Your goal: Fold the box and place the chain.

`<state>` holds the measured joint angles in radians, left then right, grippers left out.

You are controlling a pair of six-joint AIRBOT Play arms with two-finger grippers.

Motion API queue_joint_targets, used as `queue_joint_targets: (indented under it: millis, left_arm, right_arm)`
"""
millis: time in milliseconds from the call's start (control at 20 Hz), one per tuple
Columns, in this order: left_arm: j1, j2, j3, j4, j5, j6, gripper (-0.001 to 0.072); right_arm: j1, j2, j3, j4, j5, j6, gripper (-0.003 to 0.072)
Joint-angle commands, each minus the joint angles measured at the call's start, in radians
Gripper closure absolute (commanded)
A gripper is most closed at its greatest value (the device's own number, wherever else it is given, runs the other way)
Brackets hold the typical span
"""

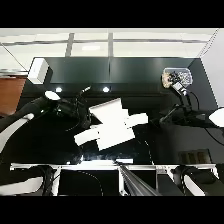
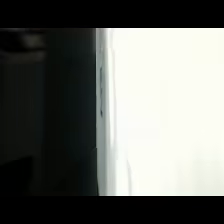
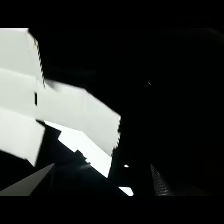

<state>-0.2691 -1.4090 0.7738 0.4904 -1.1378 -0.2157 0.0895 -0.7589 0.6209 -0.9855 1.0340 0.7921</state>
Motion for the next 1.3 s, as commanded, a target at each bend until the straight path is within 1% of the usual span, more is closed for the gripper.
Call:
queue_joint_targets:
  millis: [0,50,100,150,200,300,550,700,850,900,1100,1250]
  left_arm:
    - [-0.106,0.212,-0.072,0.029,0.311,0.183,0.0683]
    - [-0.143,0.247,-0.11,0.055,0.312,0.328,0.0682]
    - [-0.174,0.256,-0.143,0.135,0.315,0.46,0.0683]
    - [-0.203,0.252,-0.173,0.202,0.336,0.528,0.0683]
    - [-0.221,0.248,-0.202,0.188,0.38,0.5,0.0683]
    - [-0.226,0.245,-0.237,0.074,0.426,0.499,0.0683]
    - [-0.224,0.232,-0.238,0.074,0.451,0.503,0.0682]
    - [-0.227,0.192,-0.238,0.074,0.445,0.503,0.0683]
    - [-0.237,0.182,-0.238,0.074,0.45,0.503,0.0683]
    - [-0.237,0.182,-0.237,0.074,0.449,0.503,0.0683]
    - [-0.235,0.182,-0.237,0.074,0.45,0.503,0.0683]
    - [-0.235,0.182,-0.237,0.074,0.45,0.503,0.0683]
  right_arm:
    - [-0.015,0.0,0.02,-0.16,0.107,-0.132,-0.0013]
    - [-0.005,0.0,0.003,-0.156,0.087,-0.164,-0.0012]
    - [0.01,0.0,-0.017,-0.148,0.056,-0.195,-0.0013]
    - [0.031,0.0,-0.041,-0.14,0.019,-0.232,-0.0012]
    - [0.056,0.0,-0.062,-0.131,-0.01,-0.267,-0.0012]
    - [0.112,0.0,-0.096,-0.1,-0.047,-0.337,-0.0012]
    - [0.253,0.0,-0.169,-0.047,-0.143,-0.368,-0.0012]
    - [0.351,-0.014,-0.222,0.054,-0.226,-0.42,-0.0012]
    - [0.447,-0.027,-0.234,0.072,-0.293,-0.438,-0.0012]
    - [0.473,-0.034,-0.235,0.073,-0.306,-0.438,-0.0012]
    - [0.538,-0.095,-0.238,0.08,-0.294,-0.438,-0.0012]
    - [0.587,-0.141,-0.238,0.094,-0.295,-0.475,-0.0012]
